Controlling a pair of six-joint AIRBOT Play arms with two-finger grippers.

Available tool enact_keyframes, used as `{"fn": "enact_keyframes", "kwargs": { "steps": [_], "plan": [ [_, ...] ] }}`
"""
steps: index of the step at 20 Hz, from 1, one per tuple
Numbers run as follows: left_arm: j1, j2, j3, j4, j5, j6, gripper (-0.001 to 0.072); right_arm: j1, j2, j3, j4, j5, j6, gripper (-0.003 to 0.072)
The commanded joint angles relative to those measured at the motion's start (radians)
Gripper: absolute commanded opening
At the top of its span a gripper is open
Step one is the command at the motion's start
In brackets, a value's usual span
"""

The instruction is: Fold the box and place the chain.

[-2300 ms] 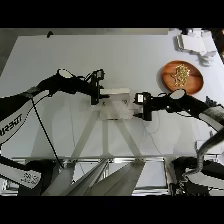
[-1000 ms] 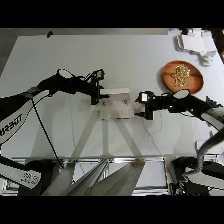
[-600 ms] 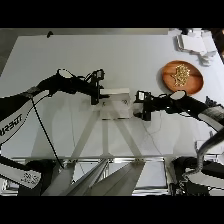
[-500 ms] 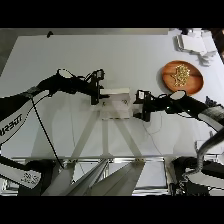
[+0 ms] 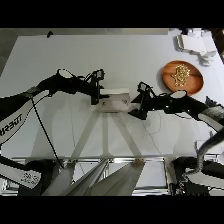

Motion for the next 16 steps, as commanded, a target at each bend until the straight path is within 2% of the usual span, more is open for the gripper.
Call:
{"fn": "enact_keyframes", "kwargs": {
  "steps": [1, 7, 9, 13, 16],
  "plan": [
    [-0.001, -0.001, -0.001, 0.000, 0.000, 0.000, 0.0008, 0.001, 0.000, 0.001, 0.027, -0.034, 0.057, 0.0713],
    [-0.001, -0.001, -0.001, 0.000, 0.000, 0.000, 0.0008, 0.000, -0.015, 0.009, 0.059, -0.044, -0.040, 0.0707],
    [-0.001, -0.001, -0.001, 0.000, 0.000, 0.000, 0.0008, 0.000, -0.046, 0.039, 0.061, -0.040, -0.049, 0.0707],
    [-0.001, -0.001, -0.001, 0.000, 0.000, 0.000, 0.0008, -0.001, -0.140, 0.132, 0.043, 0.041, -0.108, 0.0707],
    [-0.001, -0.001, -0.001, 0.000, 0.000, 0.000, 0.0008, 0.000, -0.211, 0.211, -0.054, 0.049, -0.109, 0.0707]
  ]
}}
